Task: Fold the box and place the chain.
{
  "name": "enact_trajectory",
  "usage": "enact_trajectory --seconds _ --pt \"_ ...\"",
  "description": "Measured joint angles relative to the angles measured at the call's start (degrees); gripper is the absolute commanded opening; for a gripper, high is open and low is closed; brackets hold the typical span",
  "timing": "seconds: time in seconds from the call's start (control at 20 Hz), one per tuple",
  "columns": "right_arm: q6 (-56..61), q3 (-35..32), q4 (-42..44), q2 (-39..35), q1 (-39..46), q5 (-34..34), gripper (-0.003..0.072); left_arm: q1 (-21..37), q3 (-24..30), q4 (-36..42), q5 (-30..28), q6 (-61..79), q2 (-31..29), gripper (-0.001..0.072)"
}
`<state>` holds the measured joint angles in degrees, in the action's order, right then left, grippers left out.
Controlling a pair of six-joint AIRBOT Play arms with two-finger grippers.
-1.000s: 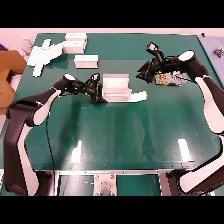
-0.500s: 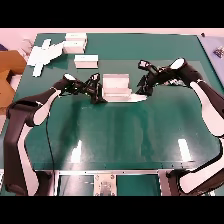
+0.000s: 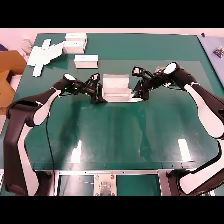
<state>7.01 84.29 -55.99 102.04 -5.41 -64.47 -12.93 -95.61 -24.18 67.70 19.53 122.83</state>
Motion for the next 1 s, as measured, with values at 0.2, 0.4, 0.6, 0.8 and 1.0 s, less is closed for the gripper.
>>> enact_trajectory --seconds 0.2,0.4,0.6,0.8,1.0 --pt "-1.2 -0.2 0.8 0.0 -0.2 0.9 0.0424 0.0 0.0 0.0 -0.1 0.0 0.0 0.0529" --pt "-2.4 -0.2 2.2 0.1 -0.6 2.2 0.0430 0.0 0.0 0.0 -0.2 0.0 0.0 0.0529" --pt "-2.9 -0.2 2.8 0.3 -1.7 3.0 0.0350 0.0 0.0 0.0 -0.2 0.0 0.0 0.0529" --pt "-3.1 -0.4 2.9 0.5 -2.7 3.3 0.0241 0.0 0.0 0.0 -0.2 0.0 0.0 0.0529" --pt "-3.1 -0.4 3.2 0.5 -3.5 3.2 0.0210 0.0 0.0 0.0 -0.2 0.0 0.0 0.0529"
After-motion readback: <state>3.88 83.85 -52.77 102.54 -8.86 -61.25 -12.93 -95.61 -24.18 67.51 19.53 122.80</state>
